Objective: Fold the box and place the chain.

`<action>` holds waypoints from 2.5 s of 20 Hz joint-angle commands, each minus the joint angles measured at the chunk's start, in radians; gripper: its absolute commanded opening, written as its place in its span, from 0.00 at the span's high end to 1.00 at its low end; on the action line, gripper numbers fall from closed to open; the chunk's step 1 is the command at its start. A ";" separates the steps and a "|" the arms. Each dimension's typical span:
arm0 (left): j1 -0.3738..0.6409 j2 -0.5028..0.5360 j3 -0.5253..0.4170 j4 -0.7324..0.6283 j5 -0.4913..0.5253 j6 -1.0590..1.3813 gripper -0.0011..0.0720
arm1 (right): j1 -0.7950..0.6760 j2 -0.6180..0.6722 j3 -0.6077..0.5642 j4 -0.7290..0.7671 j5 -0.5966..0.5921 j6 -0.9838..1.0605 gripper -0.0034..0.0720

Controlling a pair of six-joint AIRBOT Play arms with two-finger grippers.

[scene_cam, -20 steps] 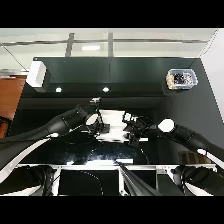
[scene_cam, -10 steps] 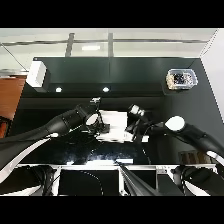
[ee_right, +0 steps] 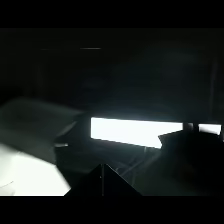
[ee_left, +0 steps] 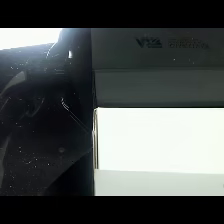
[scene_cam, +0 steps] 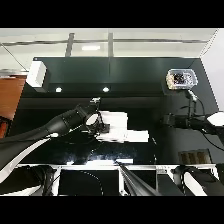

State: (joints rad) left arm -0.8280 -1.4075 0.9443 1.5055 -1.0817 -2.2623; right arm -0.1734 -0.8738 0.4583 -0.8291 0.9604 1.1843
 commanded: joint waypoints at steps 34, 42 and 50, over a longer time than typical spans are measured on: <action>0.000 0.000 0.000 0.002 -0.001 0.000 0.95 | 0.729 -0.377 0.310 -0.074 -0.060 0.465 0.30; 0.000 0.000 0.000 0.001 0.000 0.000 0.95 | 0.900 -0.378 0.360 -0.414 -0.085 0.988 0.44; 0.000 0.000 0.000 0.001 -0.001 0.000 0.95 | 1.024 -0.451 0.465 -0.500 0.023 1.197 0.50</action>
State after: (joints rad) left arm -0.8280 -1.4075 0.9443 1.5063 -1.0821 -2.2623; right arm 0.8093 -1.2881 0.8829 -1.2800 0.9291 2.2845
